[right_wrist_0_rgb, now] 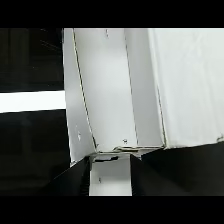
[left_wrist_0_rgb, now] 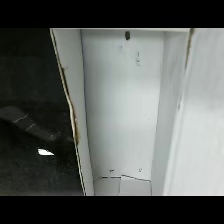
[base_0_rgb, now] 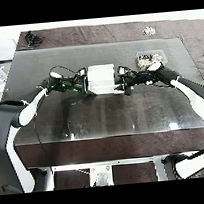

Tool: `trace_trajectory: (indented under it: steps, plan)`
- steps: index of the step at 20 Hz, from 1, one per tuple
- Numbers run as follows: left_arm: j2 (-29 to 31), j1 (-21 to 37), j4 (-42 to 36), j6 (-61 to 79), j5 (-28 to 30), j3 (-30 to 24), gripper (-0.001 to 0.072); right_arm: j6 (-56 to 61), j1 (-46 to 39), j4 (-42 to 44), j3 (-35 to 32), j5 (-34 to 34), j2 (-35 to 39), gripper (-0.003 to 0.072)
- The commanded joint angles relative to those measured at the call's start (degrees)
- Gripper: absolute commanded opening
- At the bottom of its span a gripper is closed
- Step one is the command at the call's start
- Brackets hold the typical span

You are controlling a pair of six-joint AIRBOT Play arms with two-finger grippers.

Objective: Fold the box and place the chain.

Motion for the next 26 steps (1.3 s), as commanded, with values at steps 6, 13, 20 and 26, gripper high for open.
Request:
trace_trajectory:
  steps: [6,13,20,26]
  plan:
    - [0.0,0.0,0.3,0.1,-0.6,0.0,0.0352,0.0,-0.5,-2.8,0.5,-0.3,0.1,0.0273]
    - [0.0,0.0,0.3,0.1,-0.6,0.0,0.0352,0.7,0.0,-4.1,1.1,-0.3,0.2,0.0242]
    - [0.0,0.0,0.3,0.1,-0.6,0.0,0.0353,1.7,-2.1,-4.3,1.2,-0.2,0.3,0.0239]
    - [0.0,0.0,0.3,0.1,-0.5,0.0,0.0353,2.1,-2.4,-6.4,1.2,3.1,0.3,0.0254]
